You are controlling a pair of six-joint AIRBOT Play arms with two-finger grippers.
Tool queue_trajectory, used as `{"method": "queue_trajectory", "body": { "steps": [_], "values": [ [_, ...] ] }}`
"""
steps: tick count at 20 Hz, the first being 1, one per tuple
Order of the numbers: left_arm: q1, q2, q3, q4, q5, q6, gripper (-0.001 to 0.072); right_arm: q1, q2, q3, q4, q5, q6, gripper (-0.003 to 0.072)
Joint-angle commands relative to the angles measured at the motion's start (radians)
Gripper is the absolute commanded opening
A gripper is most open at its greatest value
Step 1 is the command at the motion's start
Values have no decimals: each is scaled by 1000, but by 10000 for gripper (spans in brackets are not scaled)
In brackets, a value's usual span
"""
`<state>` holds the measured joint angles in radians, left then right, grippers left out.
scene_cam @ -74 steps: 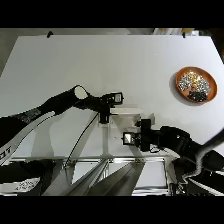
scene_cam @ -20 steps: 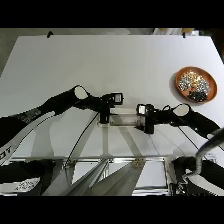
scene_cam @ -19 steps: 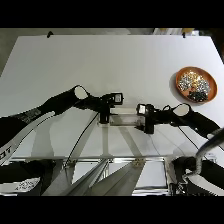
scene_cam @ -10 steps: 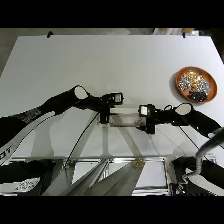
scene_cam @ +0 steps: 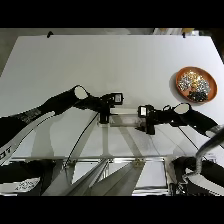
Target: Fold the box and place the chain.
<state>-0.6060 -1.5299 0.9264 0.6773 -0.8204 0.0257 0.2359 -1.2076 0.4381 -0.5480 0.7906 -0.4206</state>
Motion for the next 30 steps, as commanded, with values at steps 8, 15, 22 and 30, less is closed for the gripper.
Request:
{"method": "queue_trajectory", "body": {
  "steps": [8,15,22,30],
  "values": [
    [0,0,0,0,1,0,10,2,-39,0,11,-21,-26,471],
    [0,0,0,0,1,0,10,2,-39,0,9,-21,-26,380],
    [0,0,0,0,1,0,10,2,-37,0,2,-21,-26,384],
    [0,0,0,-8,0,2,10,2,-37,0,3,-20,-26,384]
  ]
}}
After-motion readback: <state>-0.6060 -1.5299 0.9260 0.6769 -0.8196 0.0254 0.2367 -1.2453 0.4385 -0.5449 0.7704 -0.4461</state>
